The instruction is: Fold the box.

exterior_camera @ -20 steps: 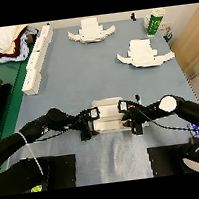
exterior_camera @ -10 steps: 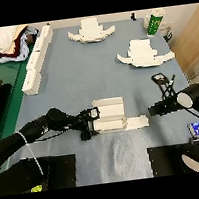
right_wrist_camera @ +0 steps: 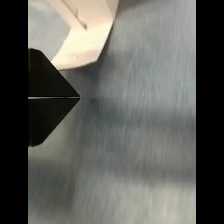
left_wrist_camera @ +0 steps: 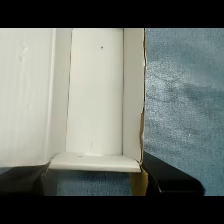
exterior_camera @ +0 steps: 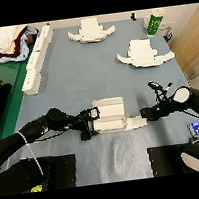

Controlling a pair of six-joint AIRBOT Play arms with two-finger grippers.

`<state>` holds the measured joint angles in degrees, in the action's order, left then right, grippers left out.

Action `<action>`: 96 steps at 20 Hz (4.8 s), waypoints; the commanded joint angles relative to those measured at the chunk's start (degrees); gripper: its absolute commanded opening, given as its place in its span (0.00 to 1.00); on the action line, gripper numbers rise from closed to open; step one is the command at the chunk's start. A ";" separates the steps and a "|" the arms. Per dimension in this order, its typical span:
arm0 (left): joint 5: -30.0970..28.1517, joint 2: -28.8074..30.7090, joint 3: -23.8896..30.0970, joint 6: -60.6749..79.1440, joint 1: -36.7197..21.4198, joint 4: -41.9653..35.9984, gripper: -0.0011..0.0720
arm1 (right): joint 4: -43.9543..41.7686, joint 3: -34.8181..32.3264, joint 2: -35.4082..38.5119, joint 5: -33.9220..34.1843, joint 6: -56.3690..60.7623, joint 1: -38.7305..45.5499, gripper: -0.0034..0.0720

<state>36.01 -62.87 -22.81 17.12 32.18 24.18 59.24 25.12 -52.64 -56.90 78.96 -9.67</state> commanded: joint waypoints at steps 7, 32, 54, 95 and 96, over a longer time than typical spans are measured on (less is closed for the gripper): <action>0.00 -0.02 0.00 0.00 -0.02 0.02 0.58 | -18.62 -0.42 3.67 -7.32 -8.96 0.26 0.07; 0.00 -0.02 0.00 0.00 -0.02 0.04 0.58 | 30.80 25.24 -18.47 -7.02 47.93 -37.57 0.55; 0.00 -0.02 0.00 0.00 -0.02 0.02 0.58 | 32.94 28.37 -24.55 -13.14 59.39 -40.11 0.04; 0.02 -0.02 0.00 0.00 -0.02 0.04 0.58 | -16.00 35.91 -32.28 -33.75 -17.20 -10.25 0.05; 0.02 -0.02 0.00 0.00 -0.02 0.02 0.58 | -11.54 34.56 -30.03 -28.41 -17.44 -12.09 0.05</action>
<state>36.03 -62.87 -22.81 17.12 32.18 24.21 38.35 61.23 -87.13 -93.06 63.70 -17.56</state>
